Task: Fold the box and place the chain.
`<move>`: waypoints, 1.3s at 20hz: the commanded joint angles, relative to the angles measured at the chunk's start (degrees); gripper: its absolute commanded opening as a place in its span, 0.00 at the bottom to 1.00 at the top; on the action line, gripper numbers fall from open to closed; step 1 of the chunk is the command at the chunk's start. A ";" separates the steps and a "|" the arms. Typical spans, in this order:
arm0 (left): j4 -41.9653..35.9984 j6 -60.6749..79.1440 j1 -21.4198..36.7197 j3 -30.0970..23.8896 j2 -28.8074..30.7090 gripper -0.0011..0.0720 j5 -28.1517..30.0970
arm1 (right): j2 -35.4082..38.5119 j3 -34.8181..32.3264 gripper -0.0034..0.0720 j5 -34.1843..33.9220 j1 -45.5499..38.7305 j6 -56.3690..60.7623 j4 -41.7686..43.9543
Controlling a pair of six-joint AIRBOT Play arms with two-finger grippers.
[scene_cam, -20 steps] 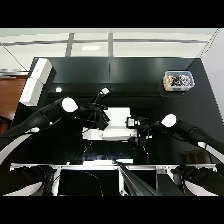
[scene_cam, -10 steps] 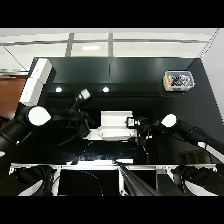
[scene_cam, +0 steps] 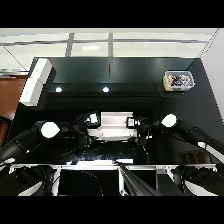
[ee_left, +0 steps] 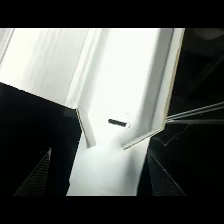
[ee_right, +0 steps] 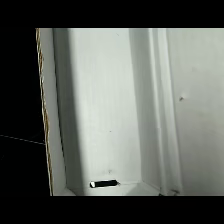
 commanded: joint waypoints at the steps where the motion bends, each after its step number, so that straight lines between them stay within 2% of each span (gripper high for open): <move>1: 1.11 2.62 -0.90 -0.17 -2.82 0.95 2.73 | 0.02 -0.02 0.25 0.00 -0.04 0.02 0.00; 2: 0.96 2.67 -1.46 -0.04 -3.06 0.95 2.93 | 0.02 0.00 0.25 -0.02 -0.04 0.02 0.02; 4: 0.94 4.24 -3.19 0.04 -3.37 0.89 3.02 | 0.02 0.00 0.25 -0.02 -0.04 0.02 0.02; 5: 0.92 4.24 -4.28 0.04 -3.63 0.80 2.91 | 0.02 0.00 0.25 -0.02 -0.04 0.02 0.02; 7: 0.92 4.13 -5.77 0.04 -3.91 0.46 3.19 | 0.02 -0.02 0.25 0.00 -0.04 0.00 0.00; 8: 0.90 4.07 -5.97 0.04 -3.96 0.35 3.91 | 0.02 -0.02 0.25 0.00 -0.04 0.00 0.00; 9: 0.87 3.04 -5.95 0.04 -3.93 0.31 4.79 | 0.02 0.00 0.25 0.00 -0.04 0.02 0.00; 10: 0.52 1.86 -5.95 0.04 -3.93 0.31 5.79 | 0.02 0.00 0.25 0.00 -0.04 0.00 0.00; 14: -8.83 1.99 -5.97 0.04 -4.50 0.31 6.47 | 0.02 0.00 0.25 -0.02 -0.04 0.00 0.00; 18: -13.44 2.27 -6.01 0.07 -7.15 0.31 6.49 | 0.02 0.00 0.25 -0.02 -0.04 0.00 0.00; 23: -22.34 7.39 -6.01 0.07 -8.98 0.31 6.67 | 0.02 0.00 0.25 -0.02 -0.04 0.00 0.00; 26: -23.08 10.38 -6.01 0.07 -10.12 0.31 5.92 | 0.02 -0.02 0.25 -0.02 -0.04 0.00 0.00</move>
